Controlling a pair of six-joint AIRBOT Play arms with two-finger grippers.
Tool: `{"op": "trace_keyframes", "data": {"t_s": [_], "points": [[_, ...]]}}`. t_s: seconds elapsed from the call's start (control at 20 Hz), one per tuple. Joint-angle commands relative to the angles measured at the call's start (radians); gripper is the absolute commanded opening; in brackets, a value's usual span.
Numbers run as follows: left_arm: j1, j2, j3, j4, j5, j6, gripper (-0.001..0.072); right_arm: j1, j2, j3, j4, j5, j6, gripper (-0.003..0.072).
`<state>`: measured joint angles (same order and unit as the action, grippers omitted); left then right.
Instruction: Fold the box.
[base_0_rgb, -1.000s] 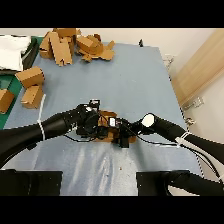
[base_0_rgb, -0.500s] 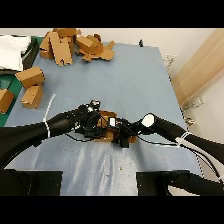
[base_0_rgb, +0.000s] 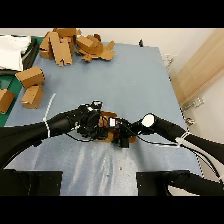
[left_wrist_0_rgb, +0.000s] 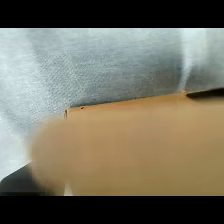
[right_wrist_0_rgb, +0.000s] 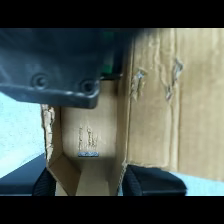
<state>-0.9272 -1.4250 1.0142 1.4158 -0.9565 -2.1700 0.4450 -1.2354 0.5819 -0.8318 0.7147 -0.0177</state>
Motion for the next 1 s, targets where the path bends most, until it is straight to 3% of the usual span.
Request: {"op": "trace_keyframes", "data": {"t_s": [0.0,0.7,0.95], "points": [[0.006,0.016,0.001,-0.006,-0.016,-0.019,0.0489,0.0,0.0,0.0,0.002,0.001,0.003,-0.0002],[0.131,0.18,0.001,-0.003,-0.058,0.034,0.0489,0.0,0.0,0.0,0.002,0.002,0.003,0.0],[0.131,0.251,0.0,0.014,-0.183,0.206,0.0489,0.0,0.0,0.0,0.002,0.002,0.002,0.0001]]}}
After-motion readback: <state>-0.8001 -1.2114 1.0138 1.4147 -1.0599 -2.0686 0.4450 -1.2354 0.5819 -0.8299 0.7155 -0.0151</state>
